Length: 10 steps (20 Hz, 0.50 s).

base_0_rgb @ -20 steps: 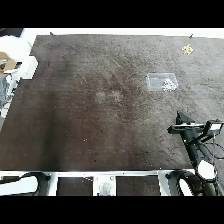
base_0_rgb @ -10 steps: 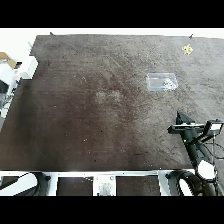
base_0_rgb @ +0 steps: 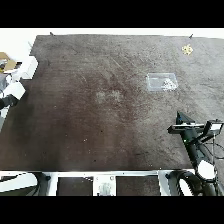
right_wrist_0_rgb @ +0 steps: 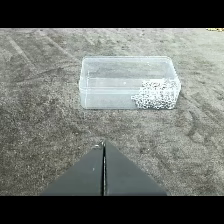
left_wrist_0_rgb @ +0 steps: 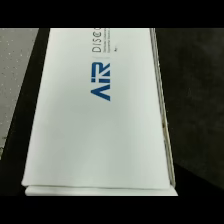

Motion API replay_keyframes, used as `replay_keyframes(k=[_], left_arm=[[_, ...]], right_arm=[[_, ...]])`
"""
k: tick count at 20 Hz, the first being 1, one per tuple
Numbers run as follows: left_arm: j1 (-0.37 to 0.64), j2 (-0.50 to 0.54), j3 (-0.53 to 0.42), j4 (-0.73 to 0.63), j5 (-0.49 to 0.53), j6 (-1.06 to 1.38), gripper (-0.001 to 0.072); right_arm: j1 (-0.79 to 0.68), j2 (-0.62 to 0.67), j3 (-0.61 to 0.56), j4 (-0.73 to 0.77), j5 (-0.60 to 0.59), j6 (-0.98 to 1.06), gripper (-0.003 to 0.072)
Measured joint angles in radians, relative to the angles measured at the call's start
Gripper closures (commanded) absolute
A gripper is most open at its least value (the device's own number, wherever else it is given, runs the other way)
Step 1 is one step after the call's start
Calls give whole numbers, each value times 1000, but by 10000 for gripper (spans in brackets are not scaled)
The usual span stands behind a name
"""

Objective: Fold the box and place the chain.

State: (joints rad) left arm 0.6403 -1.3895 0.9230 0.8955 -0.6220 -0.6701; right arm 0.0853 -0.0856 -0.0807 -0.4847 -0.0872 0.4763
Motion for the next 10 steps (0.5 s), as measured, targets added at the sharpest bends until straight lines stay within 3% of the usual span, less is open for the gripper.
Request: replay_keyframes(k=[10], left_arm=[[1, -77, 23, 66, 40, 68, 701]], right_arm=[[0, 0, 0, 0, -18, 29, 686]])
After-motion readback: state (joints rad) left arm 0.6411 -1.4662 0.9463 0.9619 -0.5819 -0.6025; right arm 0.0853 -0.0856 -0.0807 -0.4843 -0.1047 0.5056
